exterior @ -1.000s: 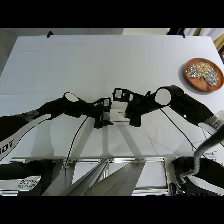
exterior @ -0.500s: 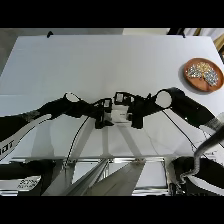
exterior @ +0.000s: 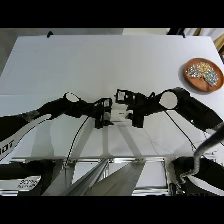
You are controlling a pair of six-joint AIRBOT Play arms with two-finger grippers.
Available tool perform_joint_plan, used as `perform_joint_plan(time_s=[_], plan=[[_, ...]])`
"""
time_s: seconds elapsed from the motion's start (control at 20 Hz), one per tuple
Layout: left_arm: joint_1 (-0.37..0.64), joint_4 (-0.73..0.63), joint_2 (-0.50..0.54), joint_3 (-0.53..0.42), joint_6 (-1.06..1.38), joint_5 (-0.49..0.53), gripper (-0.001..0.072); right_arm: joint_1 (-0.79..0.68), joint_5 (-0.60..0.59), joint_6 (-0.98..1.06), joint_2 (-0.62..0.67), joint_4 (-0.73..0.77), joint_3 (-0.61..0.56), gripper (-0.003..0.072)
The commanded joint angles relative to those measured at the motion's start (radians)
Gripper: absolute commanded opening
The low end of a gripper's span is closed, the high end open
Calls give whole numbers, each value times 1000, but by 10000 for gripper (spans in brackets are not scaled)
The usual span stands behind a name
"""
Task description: Fold the box and place the chain.
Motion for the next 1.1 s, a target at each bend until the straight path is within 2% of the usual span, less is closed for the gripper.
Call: perform_joint_plan(time_s=[0.0,0.1,0.2,0.3,0.55,0.75,0.85,1.05], plan=[[0,1,0,0,0,0,143,-8,18,14,34,25,0,268],[0,1,0,0,0,0,143,-62,34,27,49,212,-2,11],[0,1,0,0,0,0,143,-119,34,-33,44,478,-40,13],[0,1,0,0,0,0,143,-141,8,-104,44,591,-109,13],[0,1,0,0,0,0,143,-142,-113,-105,44,596,-254,13],[0,1,0,0,0,0,143,-162,-144,-105,44,628,-262,12],[0,1,0,0,0,0,143,-196,-135,-109,44,658,-262,13],[0,1,0,0,0,0,143,-207,-63,-121,44,613,-266,12]])
